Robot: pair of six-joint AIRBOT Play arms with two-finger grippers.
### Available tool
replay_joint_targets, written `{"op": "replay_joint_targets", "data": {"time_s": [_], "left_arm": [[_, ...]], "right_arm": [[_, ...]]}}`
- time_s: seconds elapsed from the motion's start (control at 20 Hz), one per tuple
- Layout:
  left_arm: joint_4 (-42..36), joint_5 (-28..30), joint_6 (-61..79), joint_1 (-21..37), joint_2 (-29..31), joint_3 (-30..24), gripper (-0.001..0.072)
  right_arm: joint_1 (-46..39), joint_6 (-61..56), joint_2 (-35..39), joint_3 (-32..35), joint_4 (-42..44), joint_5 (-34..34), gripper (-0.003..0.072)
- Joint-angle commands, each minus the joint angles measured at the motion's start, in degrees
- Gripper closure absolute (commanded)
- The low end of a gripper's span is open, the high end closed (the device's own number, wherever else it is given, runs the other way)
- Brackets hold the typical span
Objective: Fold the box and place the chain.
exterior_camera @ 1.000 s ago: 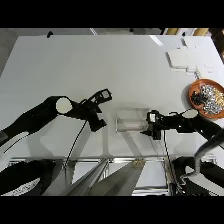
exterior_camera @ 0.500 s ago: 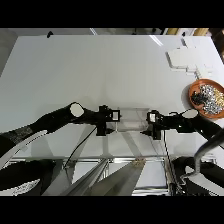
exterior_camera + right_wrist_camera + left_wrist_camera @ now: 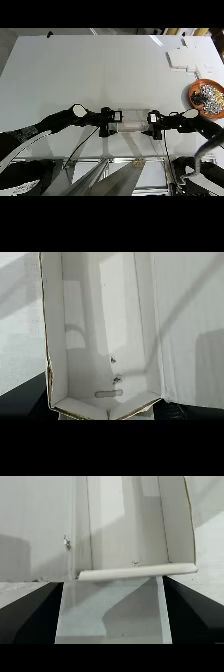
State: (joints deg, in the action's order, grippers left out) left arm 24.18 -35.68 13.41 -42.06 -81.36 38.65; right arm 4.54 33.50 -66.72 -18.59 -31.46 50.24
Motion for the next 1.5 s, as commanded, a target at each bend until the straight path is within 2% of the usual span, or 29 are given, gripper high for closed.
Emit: {"op": "replay_joint_targets", "data": {"time_s": [0.0, 0.65, 0.95, 1.2, 1.45], "left_arm": [[-1.3, -1.0, 0.1, -0.2, -0.3, 0.0, 0.0009], [-0.7, -5.3, 0.0, 0.0, 0.8, -0.5, 0.0007], [-9.0, 1.7, 0.1, -0.2, 0.4, -3.1, 0.0008], [-10.0, 2.1, 0.2, -0.2, -0.7, -3.1, 0.0008], [-11.7, 2.4, 8.2, -1.7, -0.9, -3.1, 0.0010]], "right_arm": [[0.0, -0.2, 0.0, 0.0, 0.2, -0.1, 0.0275], [0.0, -0.2, 0.0, 0.0, 0.2, 0.0, 0.0275], [0.0, -0.2, 0.0, 0.0, 0.2, -0.1, 0.0275], [0.0, -0.2, 0.0, 0.0, 0.2, -0.1, 0.0275], [0.0, -0.2, 0.0, 0.0, 0.2, -0.1, 0.0275]]}}
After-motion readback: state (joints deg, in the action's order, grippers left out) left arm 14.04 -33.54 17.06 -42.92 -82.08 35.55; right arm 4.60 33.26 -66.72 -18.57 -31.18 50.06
